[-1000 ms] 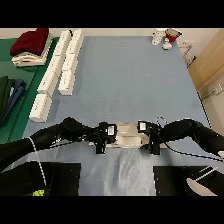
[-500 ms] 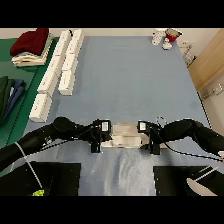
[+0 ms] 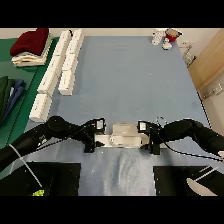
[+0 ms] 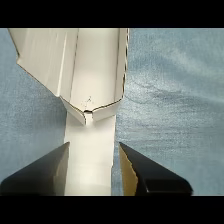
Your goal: Fold the box.
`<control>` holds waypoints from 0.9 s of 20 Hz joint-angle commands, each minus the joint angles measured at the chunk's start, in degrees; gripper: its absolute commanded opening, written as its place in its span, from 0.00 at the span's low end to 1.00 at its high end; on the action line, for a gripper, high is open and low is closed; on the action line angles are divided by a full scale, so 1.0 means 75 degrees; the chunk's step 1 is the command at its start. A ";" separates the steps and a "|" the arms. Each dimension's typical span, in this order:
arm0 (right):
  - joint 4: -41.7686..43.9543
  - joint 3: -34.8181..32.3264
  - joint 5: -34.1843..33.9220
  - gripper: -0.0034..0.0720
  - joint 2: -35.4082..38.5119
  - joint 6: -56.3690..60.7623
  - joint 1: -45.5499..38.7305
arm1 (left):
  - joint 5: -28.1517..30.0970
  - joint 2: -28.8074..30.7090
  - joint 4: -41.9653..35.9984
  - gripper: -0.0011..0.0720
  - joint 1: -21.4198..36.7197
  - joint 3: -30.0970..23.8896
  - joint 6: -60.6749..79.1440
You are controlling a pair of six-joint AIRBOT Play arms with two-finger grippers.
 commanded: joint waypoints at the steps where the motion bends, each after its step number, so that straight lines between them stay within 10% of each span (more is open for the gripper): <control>1: 0.0000 0.0000 0.0000 0.77 0.0003 0.0000 -0.0003 | 0.0152 -0.0501 -0.0428 0.54 -0.0265 0.0029 0.0857; 8: 0.0000 0.0000 -0.0003 0.77 0.0003 0.0000 -0.0003 | 0.1003 -0.1271 -0.1475 0.46 -0.0819 0.0289 0.1714; 10: 0.0000 0.0000 0.0000 0.77 0.0003 0.0000 -0.0003 | 0.0985 -0.1314 -0.1480 0.24 -0.0822 0.0370 0.1731; 18: 0.0000 0.0000 0.0000 0.77 0.0003 0.0000 -0.0003 | 0.0647 -0.1623 -0.2127 0.24 -0.0866 0.0571 0.1792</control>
